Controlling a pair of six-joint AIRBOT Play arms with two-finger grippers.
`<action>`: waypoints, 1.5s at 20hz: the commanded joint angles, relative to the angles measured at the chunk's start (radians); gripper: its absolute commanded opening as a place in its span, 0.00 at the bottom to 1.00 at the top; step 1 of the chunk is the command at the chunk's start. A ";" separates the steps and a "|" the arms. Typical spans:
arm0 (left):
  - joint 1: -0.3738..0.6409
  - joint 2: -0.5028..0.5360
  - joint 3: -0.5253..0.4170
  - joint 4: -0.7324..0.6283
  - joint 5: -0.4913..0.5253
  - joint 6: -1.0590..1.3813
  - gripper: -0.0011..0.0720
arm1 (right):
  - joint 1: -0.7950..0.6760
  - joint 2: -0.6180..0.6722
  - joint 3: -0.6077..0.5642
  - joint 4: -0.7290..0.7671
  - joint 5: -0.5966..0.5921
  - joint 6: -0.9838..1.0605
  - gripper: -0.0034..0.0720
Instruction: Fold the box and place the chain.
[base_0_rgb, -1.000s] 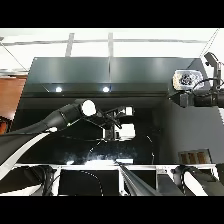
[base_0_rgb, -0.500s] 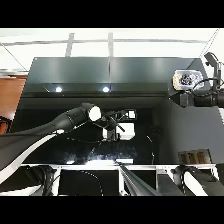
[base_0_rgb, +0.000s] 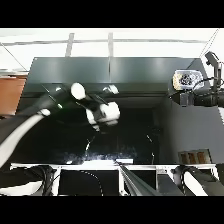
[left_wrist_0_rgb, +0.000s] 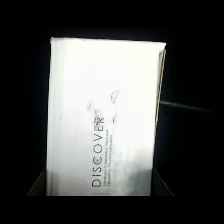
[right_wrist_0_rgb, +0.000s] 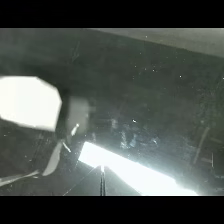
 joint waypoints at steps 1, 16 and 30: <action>0.311 0.006 0.104 0.126 -0.079 -0.199 0.47 | 0.010 0.001 0.001 0.056 0.011 -0.023 0.06; 0.795 -0.557 0.754 0.147 0.093 -0.416 0.47 | 0.194 -0.136 0.001 0.048 -0.320 0.056 0.06; 0.817 -0.299 0.827 0.144 -0.534 -0.692 0.05 | 0.193 -0.102 0.002 0.044 -0.249 0.056 0.06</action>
